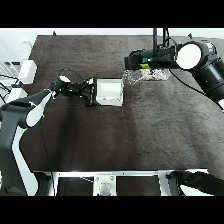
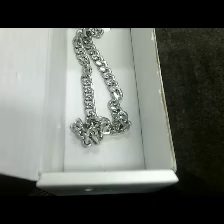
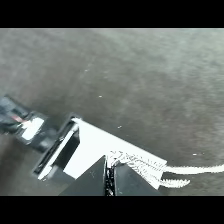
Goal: Fold the box and place the chain.
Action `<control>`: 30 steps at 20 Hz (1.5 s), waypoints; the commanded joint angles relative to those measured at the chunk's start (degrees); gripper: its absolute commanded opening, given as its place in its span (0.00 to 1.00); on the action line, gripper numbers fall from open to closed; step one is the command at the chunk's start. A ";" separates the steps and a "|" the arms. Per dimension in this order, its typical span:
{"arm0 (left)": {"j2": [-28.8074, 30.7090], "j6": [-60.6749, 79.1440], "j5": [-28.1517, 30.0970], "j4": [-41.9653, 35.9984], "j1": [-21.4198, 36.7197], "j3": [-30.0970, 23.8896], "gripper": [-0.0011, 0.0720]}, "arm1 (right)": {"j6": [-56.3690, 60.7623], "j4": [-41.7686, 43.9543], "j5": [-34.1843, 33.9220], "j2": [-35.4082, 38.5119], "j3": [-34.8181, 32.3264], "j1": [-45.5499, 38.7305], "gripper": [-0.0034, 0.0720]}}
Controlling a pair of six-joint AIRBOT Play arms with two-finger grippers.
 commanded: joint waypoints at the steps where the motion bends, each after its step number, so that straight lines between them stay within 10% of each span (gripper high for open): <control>1: 0.02 0.00 0.02 0.00 -0.02 0.00 0.40 | 0.66 -0.09 -0.72 0.13 -1.38 2.19 0.06; 13: 0.02 0.00 0.04 0.00 -0.02 0.00 0.40 | 1.99 7.89 -35.74 -12.13 -22.64 4.70 0.06; 14: 0.02 0.00 0.02 0.00 -0.02 0.00 0.40 | 1.97 9.88 -35.28 -14.38 -22.60 4.70 0.26; 15: 0.02 0.00 0.02 0.00 -0.02 0.00 0.40 | 1.97 11.56 -34.73 -14.91 -22.58 4.59 0.66; 16: 0.02 0.00 0.02 0.00 -0.02 0.00 0.40 | 1.57 11.61 -34.71 -13.94 -22.49 4.50 0.77; 23: 0.02 0.00 0.02 0.00 -0.02 0.00 0.40 | 0.94 4.33 -25.11 -1.20 -22.99 -9.20 0.62; 30: 0.02 0.00 0.02 0.00 -0.02 0.00 0.40 | 3.30 6.03 -35.89 -13.31 -23.26 -19.82 0.64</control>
